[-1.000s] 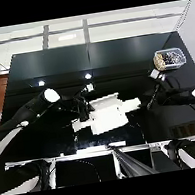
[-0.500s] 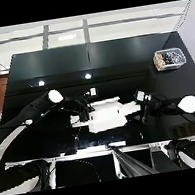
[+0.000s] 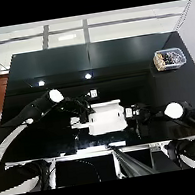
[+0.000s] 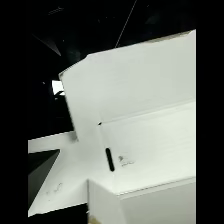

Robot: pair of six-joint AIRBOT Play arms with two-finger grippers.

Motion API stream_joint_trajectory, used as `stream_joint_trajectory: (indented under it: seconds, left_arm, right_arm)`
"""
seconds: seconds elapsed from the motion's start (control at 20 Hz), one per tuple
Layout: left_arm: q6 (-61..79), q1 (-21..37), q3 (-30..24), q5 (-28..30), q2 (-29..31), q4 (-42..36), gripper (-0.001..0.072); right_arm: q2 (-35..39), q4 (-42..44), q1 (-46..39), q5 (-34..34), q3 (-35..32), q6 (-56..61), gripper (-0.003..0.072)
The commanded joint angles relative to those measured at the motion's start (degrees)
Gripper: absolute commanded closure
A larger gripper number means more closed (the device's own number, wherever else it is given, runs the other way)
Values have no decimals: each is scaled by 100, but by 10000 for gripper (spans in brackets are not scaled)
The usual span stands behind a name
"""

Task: Fold the box and place the chain.

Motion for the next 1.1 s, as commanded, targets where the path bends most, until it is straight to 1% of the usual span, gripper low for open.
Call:
stream_joint_trajectory:
  seconds: [0.0, 0.15, 0.25, 0.3, 0.4, 0.5, 0.55, 0.65, 0.95, 1.05]
  left_arm:
    - [7, 2, 4, -74, -2, -7, 674]
    - [7, 2, 4, -72, -4, -7, 674]
    - [2, 2, 4, -74, -9, -7, 674]
    - [2, 2, 4, -74, -9, -7, 674]
    - [0, 2, 4, -74, -9, -7, 674]
    - [0, 2, 4, -74, -9, -7, 674]
    - [0, 2, 4, -74, -9, -7, 674]
    - [0, 2, 4, -74, -9, -7, 674]
    - [0, 2, 4, -76, -9, -7, 674]
    - [0, 2, 4, -76, -9, -7, 674]
  right_arm:
    - [-260, 385, 435, -476, -7, -352, 31]
    - [-476, 546, 719, -946, -4, -376, 32]
    - [-494, 1102, 754, -1108, 120, -369, 32]
    - [-494, 1036, 739, -1117, 238, -369, 31]
    - [-494, 623, 566, -1102, 457, -280, 32]
    - [-494, 651, 256, -940, 588, -271, 33]
    - [-496, 649, 151, -748, 649, -275, 33]
    - [-494, 660, 70, -551, 678, -275, 33]
    - [-498, 726, -223, -793, 737, -323, 33]
    - [-581, 1040, -308, -750, 737, -494, 33]
